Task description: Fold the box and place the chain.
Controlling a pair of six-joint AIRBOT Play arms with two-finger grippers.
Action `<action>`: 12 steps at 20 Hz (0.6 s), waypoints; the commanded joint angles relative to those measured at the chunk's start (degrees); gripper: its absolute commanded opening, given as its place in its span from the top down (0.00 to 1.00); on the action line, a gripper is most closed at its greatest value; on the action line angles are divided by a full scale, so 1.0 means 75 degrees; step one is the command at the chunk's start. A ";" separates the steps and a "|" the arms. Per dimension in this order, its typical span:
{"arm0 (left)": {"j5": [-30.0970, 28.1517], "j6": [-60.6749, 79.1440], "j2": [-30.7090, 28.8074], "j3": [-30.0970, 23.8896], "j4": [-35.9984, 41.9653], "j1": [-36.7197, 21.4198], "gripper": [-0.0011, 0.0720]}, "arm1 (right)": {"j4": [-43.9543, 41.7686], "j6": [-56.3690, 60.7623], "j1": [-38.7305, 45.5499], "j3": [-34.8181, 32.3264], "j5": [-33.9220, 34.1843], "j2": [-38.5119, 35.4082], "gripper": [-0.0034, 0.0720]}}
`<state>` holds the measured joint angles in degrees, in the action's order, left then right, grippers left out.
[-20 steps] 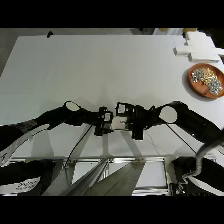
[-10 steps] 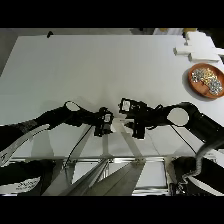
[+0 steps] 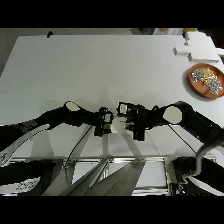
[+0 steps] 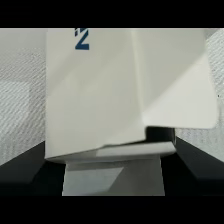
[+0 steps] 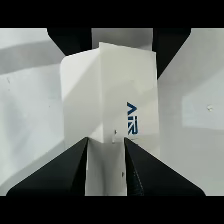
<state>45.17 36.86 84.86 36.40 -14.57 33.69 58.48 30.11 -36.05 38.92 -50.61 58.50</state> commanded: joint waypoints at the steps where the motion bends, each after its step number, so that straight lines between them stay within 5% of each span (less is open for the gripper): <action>1: 0.0009 0.0012 -0.0006 0.0000 -0.0003 -0.0003 0.80 | 0.0513 -0.0082 -0.0009 0.0000 0.0224 0.0026 0.67; 4: 0.0009 0.0012 -0.0006 0.0000 -0.0003 -0.0006 0.80 | 0.0565 -0.0079 -0.0009 0.0000 0.0367 0.0026 0.75; 12: 0.0009 0.0012 -0.0006 0.0000 -0.0003 -0.0003 0.80 | 0.0321 0.0000 -0.0009 -0.0090 0.0536 0.0035 0.76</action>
